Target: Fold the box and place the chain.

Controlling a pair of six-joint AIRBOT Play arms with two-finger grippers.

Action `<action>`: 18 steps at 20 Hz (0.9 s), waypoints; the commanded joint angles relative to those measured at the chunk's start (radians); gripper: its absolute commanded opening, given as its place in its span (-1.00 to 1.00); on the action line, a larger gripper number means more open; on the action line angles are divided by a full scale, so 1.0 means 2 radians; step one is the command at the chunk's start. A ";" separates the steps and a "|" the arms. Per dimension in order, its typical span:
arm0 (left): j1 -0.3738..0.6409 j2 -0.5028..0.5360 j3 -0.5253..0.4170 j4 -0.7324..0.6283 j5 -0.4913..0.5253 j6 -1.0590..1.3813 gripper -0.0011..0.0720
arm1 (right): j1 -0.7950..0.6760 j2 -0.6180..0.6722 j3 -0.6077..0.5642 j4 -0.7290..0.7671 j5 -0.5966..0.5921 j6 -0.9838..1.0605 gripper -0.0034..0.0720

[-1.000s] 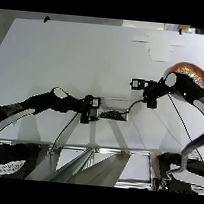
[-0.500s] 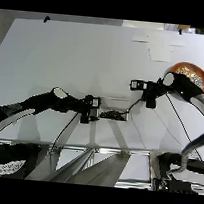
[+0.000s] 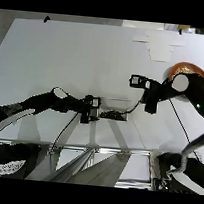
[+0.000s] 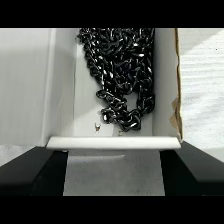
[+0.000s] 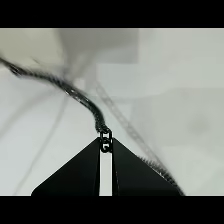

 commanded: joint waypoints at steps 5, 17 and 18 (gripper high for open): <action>0.000 0.000 0.000 0.000 0.000 0.000 -0.60 | 0.145 0.113 0.000 0.071 0.019 0.105 -0.86; 0.000 0.000 0.000 0.000 0.000 0.000 -0.60 | 0.193 0.068 -0.013 0.069 -0.093 0.191 -0.86; 0.000 0.000 0.000 0.000 0.000 0.000 -0.60 | 0.193 0.055 -0.017 0.066 -0.093 0.191 -0.85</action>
